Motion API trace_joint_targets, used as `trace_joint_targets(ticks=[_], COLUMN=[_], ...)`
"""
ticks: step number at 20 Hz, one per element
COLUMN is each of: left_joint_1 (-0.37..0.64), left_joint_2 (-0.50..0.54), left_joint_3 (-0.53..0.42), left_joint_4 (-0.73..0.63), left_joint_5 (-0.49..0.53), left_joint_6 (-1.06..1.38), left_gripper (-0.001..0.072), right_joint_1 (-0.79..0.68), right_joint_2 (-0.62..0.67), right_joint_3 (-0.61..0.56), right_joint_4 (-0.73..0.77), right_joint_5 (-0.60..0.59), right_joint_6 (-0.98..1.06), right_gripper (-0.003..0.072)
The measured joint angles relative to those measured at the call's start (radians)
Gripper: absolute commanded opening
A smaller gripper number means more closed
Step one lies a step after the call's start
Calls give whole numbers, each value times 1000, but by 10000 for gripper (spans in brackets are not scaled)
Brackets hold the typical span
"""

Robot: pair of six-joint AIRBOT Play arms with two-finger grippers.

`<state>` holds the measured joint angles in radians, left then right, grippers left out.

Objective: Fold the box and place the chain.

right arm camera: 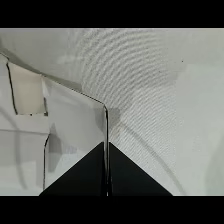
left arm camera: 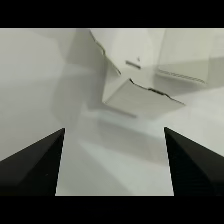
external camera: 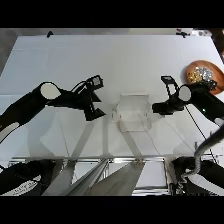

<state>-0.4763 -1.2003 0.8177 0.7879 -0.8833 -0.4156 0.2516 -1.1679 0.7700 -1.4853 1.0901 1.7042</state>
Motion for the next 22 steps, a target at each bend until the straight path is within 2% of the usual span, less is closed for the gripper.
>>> trace_joint_targets(ticks=[6,11,16,22], left_joint_1=[-53,-60,-60,-26], left_joint_2=[-43,-105,-193,-260], left_joint_3=[0,5,55,94], left_joint_4=[-113,-290,-378,-332], left_joint_5=[126,201,204,165], left_joint_6=[91,221,298,294], left_gripper=[690,688,664,664], right_joint_1=[0,0,0,0], right_joint_2=[-27,-30,-31,-31], right_joint_3=[2,2,2,2], right_joint_4=[0,0,3,24], right_joint_5=[0,-6,-6,-3], right_joint_6=[-1,-2,-2,-2], right_gripper=[6,6,6,6])
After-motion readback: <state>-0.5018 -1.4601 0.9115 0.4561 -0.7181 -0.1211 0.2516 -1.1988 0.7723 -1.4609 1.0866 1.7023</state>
